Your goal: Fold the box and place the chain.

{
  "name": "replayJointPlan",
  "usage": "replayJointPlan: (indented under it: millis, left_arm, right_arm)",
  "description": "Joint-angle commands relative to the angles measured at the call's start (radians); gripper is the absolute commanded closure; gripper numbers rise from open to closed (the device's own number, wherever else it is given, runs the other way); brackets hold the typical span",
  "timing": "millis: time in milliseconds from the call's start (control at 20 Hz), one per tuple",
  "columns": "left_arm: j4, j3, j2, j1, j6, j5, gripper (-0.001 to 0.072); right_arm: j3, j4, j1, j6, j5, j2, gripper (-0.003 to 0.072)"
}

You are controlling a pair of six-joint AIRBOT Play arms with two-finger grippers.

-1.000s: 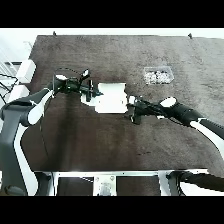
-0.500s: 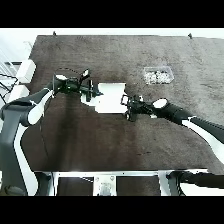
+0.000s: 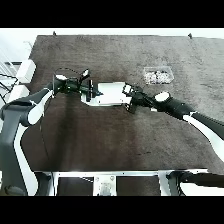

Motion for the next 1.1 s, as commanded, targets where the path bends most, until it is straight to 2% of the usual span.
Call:
replayJointPlan:
  millis: [0, 150, 500, 800, 1050]
  left_arm:
    - [0.000, 0.000, 0.001, 0.000, 0.000, 0.000, 0.0690]
    - [0.000, 0.000, 0.001, 0.000, 0.000, 0.000, 0.0690]
    - [0.000, 0.000, 0.001, 0.000, 0.000, 0.000, 0.0690]
    - [0.000, 0.000, 0.001, 0.000, 0.000, 0.000, 0.0690]
    - [0.000, 0.000, 0.001, 0.000, 0.000, -0.001, 0.0690]
  right_arm:
    - [0.032, -0.002, -0.016, 0.002, 0.008, -0.017, 0.0056]
    - [0.090, -0.002, -0.059, 0.002, 0.124, -0.054, 0.0055]
    - [0.183, -0.035, -0.137, -0.024, 0.303, -0.129, 0.0055]
    - [0.312, -0.035, -0.184, -0.023, 0.464, -0.233, 0.0055]
    - [0.387, -0.035, -0.196, -0.013, 0.526, -0.304, 0.0055]
